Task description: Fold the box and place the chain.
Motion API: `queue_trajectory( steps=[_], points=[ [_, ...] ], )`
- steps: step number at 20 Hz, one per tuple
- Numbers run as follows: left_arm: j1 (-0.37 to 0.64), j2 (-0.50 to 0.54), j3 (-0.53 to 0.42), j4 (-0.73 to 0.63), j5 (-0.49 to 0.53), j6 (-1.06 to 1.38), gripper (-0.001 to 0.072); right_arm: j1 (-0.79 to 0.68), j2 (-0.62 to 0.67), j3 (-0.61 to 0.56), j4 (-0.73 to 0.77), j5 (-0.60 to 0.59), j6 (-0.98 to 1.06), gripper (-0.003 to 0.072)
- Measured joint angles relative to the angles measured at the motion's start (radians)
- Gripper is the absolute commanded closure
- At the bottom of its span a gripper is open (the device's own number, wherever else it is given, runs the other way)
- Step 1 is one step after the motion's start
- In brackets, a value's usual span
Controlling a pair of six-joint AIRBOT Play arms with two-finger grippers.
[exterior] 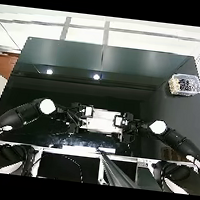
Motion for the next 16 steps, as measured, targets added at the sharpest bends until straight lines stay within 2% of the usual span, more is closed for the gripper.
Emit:
queue_trajectory(
  steps=[3, 5, 16],
  points=[
    [-0.002, -0.003, 0.000, -0.035, 0.004, 0.000, 0.0498, 0.000, 0.000, 0.000, 0.000, 0.000, 0.000, 0.0114],
    [-0.003, -0.007, 0.000, -0.071, 0.005, 0.003, 0.0544, 0.000, 0.000, 0.000, -0.001, 0.000, 0.000, 0.0114],
    [-0.037, -0.029, 0.000, -0.155, 0.041, 0.042, 0.0544, 0.000, 0.000, 0.000, 0.000, -0.001, 0.000, 0.0114]
  ],
)
